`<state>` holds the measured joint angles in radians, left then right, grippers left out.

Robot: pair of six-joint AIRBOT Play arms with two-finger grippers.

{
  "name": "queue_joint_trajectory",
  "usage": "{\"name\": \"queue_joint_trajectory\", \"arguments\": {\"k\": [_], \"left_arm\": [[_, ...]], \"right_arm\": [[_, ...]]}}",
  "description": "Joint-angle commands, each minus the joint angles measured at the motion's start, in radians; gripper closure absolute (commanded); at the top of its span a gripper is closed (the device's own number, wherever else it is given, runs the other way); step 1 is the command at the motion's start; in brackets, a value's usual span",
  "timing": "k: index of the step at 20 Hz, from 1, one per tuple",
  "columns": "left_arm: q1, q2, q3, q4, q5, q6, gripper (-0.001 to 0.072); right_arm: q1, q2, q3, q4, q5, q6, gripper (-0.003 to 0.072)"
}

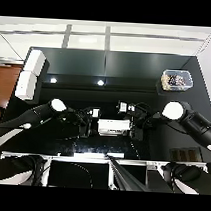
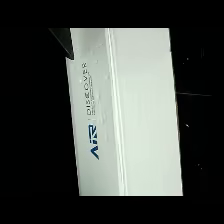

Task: Fold the box and place the chain.

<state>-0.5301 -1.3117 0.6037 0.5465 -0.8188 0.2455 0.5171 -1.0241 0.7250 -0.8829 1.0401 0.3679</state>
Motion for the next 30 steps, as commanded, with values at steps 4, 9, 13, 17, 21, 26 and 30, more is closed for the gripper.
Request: {"name": "queue_joint_trajectory", "arguments": {"k": [4, 9, 13, 17, 21, 26, 30], "left_arm": [[0.0, -0.001, 0.0, 0.0, 0.0, 0.0, 0.0257], [0.0, -0.001, 0.0, 0.0, 0.0, 0.0, 0.0257], [0.0, -0.001, 0.0, 0.0, 0.0, 0.0, 0.0257], [0.0, -0.001, 0.0, 0.0, 0.0, 0.0, 0.0257], [0.0, -0.001, 0.0, 0.0, 0.0, 0.0, 0.0257], [0.0, -0.001, 0.0, 0.0, 0.0, 0.0, 0.0257], [0.0, -0.001, 0.0, 0.0, 0.0, 0.0, 0.0257]], "right_arm": [[-0.025, 0.002, 0.163, 0.049, 0.084, 0.303, 0.0005], [-0.076, -0.008, 0.147, 0.058, 0.088, 0.335, 0.0005], [-0.072, -0.014, 0.02, 0.016, 0.088, 0.285, 0.0005], [-0.032, -0.014, -0.011, 0.006, 0.13, 0.068, 0.0005], [0.009, -0.014, -0.011, -0.025, 0.024, -0.007, 0.0005], [0.014, -0.014, -0.011, -0.053, -0.052, -0.006, 0.0005], [0.013, -0.014, -0.011, -0.054, -0.092, 0.018, 0.0005]]}}
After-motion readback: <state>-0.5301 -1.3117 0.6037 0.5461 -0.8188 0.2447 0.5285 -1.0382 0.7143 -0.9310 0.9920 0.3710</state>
